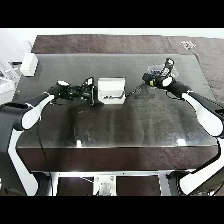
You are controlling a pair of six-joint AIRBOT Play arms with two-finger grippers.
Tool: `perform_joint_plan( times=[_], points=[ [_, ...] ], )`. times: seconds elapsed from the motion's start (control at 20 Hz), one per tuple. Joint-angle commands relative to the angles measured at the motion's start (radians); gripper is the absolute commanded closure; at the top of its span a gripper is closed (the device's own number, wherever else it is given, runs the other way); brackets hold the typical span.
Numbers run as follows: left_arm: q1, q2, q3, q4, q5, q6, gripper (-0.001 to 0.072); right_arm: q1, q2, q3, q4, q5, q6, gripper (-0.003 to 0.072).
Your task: Fold the box and place the chain.
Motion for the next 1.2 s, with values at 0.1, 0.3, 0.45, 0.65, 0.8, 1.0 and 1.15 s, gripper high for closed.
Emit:
perform_joint_plan(
  times=[0.1,0.3,0.45,0.65,0.8,1.0,1.15],
  points=[
    [0.001,0.000,0.000,0.000,0.000,0.000,0.0316,0.043,0.119,0.021,-0.002,-0.012,-0.037,0.0677],
    [0.001,0.000,0.000,0.000,0.000,0.000,0.0317,0.113,0.319,0.021,-0.003,-0.012,-0.151,0.0678],
    [0.001,0.000,0.000,0.000,0.000,0.000,0.0316,0.178,0.454,0.021,-0.042,-0.023,-0.189,0.0679],
    [0.001,0.000,0.000,0.000,0.000,0.000,0.0317,0.269,0.590,0.021,-0.128,-0.030,-0.189,0.0679],
    [0.001,0.000,0.000,0.000,0.000,0.000,0.0317,0.332,0.650,0.021,-0.169,-0.030,-0.189,0.0678],
    [0.001,0.000,0.000,0.000,0.000,0.000,0.0316,0.402,0.672,0.025,-0.168,-0.053,-0.196,0.0678],
    [0.001,0.000,0.000,0.000,0.000,0.000,0.0317,0.472,0.673,0.039,-0.168,-0.054,-0.216,0.0678]
  ],
)
